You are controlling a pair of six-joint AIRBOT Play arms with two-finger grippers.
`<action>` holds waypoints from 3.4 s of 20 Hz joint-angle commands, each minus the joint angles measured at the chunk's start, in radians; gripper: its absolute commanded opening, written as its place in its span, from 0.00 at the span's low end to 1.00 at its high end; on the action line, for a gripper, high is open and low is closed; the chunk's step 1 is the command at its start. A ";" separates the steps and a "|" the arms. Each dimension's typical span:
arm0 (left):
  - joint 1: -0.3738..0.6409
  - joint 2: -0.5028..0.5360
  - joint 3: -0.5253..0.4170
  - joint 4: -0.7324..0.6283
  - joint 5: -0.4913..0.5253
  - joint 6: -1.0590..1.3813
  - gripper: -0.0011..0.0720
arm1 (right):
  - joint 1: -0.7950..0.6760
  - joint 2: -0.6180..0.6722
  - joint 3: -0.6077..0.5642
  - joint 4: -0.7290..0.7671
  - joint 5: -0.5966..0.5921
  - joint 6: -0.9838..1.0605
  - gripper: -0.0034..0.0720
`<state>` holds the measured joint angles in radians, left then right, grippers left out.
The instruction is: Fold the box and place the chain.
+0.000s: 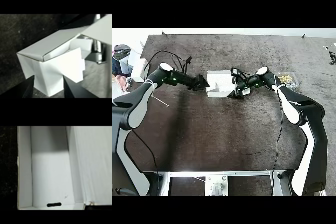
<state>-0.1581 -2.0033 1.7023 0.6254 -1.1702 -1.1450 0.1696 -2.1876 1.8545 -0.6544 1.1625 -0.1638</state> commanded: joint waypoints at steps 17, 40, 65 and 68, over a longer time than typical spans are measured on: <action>-0.249 -0.003 0.206 0.716 0.014 -0.765 0.53 | 0.000 -0.001 0.000 0.000 0.000 0.000 0.75; -0.370 -0.112 0.319 1.099 -0.068 -1.021 0.34 | 0.000 -0.001 0.000 0.000 0.000 0.000 0.75; -0.370 -0.082 0.319 1.036 -0.068 -0.877 0.63 | 0.000 -0.001 0.000 0.000 0.001 0.000 0.75; -0.370 -0.029 0.326 1.036 -0.078 -0.861 0.63 | 0.000 -0.001 0.000 0.000 0.000 0.000 0.75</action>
<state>-0.5282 -2.0678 2.0232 1.6653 -1.2369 -2.0300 0.1703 -2.1880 1.8545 -0.6540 1.1625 -0.1642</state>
